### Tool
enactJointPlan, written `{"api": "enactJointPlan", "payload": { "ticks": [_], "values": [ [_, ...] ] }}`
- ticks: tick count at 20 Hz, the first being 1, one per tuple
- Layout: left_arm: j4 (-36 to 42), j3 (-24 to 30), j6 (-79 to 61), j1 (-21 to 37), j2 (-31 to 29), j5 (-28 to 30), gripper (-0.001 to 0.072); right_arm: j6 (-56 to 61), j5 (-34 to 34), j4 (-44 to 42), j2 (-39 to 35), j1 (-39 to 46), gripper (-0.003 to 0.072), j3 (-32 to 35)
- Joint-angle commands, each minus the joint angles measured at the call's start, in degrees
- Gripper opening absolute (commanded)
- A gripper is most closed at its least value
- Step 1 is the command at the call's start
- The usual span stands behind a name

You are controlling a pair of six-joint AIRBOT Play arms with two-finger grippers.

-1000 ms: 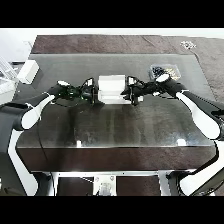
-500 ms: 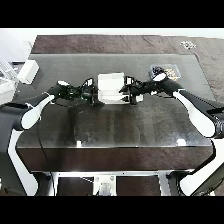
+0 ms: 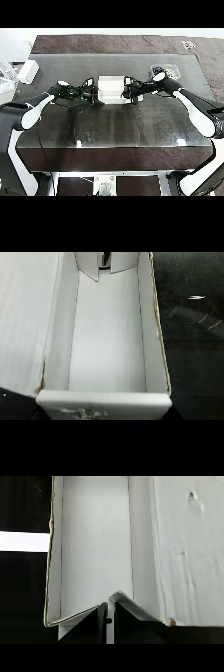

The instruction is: Fold the box and place the chain.

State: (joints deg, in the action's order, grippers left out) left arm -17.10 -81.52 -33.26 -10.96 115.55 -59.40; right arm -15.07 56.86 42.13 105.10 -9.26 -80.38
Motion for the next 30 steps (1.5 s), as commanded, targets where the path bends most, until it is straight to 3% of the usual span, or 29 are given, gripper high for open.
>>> {"api": "enactJointPlan", "payload": {
  "ticks": [1, 6, 11, 16, 18, 22, 25, 30],
  "values": [
    [0.0, 0.0, 0.0, 0.0, 0.0, 0.0, 0.0524, 7.6, 0.2, 6.2, -0.7, 0.0, 0.0005, -1.1],
    [0.0, 0.0, 0.0, 0.0, 0.0, 0.0, 0.0524, 18.0, 0.4, 10.0, -5.1, 1.5, 0.0004, -1.3],
    [0.0, 0.0, 0.0, 0.0, 0.0, 0.0, 0.0524, 18.8, 0.2, 9.9, -8.9, 2.2, 0.0004, -1.9],
    [0.0, 0.0, 0.2, 0.0, 0.0, 0.0, 0.0524, 47.1, 2.5, 9.5, -8.9, 9.3, 0.0052, -2.1],
    [0.0, 0.0, 0.2, 0.0, 0.0, 0.0, 0.0524, 59.1, 3.5, 9.1, -8.4, 14.9, 0.0002, -2.1],
    [0.0, 0.0, 0.2, 0.0, 0.0, 0.0, 0.0524, 69.2, 15.8, 3.4, -4.3, 22.1, 0.0003, -2.2],
    [0.0, 0.0, 0.2, 0.0, 0.0, 0.0, 0.0524, 72.1, 18.2, -1.7, -1.2, 21.8, 0.0002, -2.1],
    [0.0, 0.0, 0.2, 0.0, 0.0, 0.0, 0.0524, 73.4, 19.1, -0.8, 1.7, 16.7, 0.0001, -2.1]
  ]
}}
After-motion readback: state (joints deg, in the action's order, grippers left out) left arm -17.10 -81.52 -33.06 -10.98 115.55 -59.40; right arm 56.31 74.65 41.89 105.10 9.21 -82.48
